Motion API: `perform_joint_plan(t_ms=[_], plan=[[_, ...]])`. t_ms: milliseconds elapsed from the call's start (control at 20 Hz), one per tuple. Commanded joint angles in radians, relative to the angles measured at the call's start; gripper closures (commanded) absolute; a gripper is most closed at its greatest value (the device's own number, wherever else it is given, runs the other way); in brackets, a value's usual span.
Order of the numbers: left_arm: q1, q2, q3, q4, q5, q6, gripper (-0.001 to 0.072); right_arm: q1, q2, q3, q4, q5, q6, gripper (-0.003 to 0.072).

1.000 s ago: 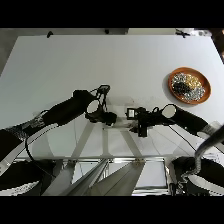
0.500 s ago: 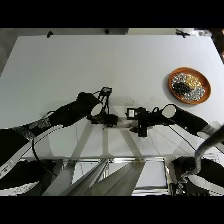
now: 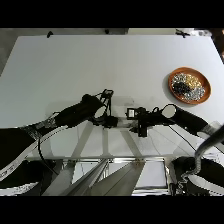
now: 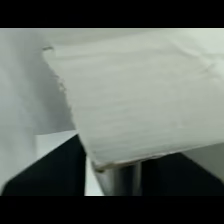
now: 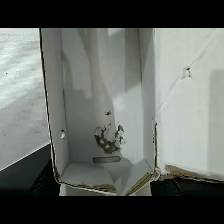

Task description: Fold the box and place the chain.

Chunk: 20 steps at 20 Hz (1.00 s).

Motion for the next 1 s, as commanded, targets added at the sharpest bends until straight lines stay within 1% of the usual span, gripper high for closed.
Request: perform_joint_plan(t_ms=[0, 50, 100, 300, 350, 400, 450, 500, 550, 850, 900, 950], plan=[[-0.003, -0.006, 0.0, -0.013, 0.039, 0.001, 0.0611, 0.001, 0.001, 0.0, 0.0, 0.0, 0.0, 0.0288], [-0.003, -0.006, 0.0, -0.013, 0.039, 0.001, 0.0647, 0.001, 0.001, 0.0, 0.0, 0.0, 0.0, 0.0288], [-0.003, -0.006, 0.0, -0.013, 0.039, 0.001, 0.0705, 0.001, 0.001, 0.0, 0.0, 0.0, 0.0, 0.0288], [-0.003, -0.006, 0.0, -0.014, 0.038, 0.001, 0.0706, 0.001, 0.001, 0.0, 0.0, 0.0, 0.0, 0.0288], [-0.003, -0.006, 0.0, -0.014, 0.039, 0.002, 0.0689, 0.001, 0.001, 0.0, 0.0, 0.0, 0.0, 0.0288], [-0.003, -0.006, 0.0, -0.014, 0.038, 0.002, 0.0635, 0.001, 0.001, 0.0, 0.0, 0.0, 0.0, 0.0288], [-0.003, -0.006, 0.0, -0.014, 0.038, 0.001, 0.054, 0.001, 0.001, 0.0, 0.0, 0.0, 0.0, 0.0288], [-0.003, -0.006, 0.0, -0.014, 0.039, 0.002, 0.0463, 0.001, 0.001, 0.0, 0.0, 0.0, 0.0, 0.0288], [-0.003, -0.006, 0.0, -0.014, 0.039, 0.002, 0.0435, 0.001, 0.001, 0.0, 0.0, 0.0, -0.001, 0.0288], [-0.003, -0.006, 0.0, -0.018, 0.046, 0.001, 0.0446, 0.001, 0.001, 0.0, 0.0, 0.0, 0.0, 0.0288], [-0.003, -0.006, 0.0, -0.021, 0.046, 0.001, 0.0527, 0.001, 0.001, 0.0, 0.0, 0.0, 0.0, 0.0288], [-0.003, -0.005, 0.0, -0.022, 0.046, 0.002, 0.0709, 0.001, 0.001, 0.0, 0.0, 0.0, 0.0, 0.0288]])
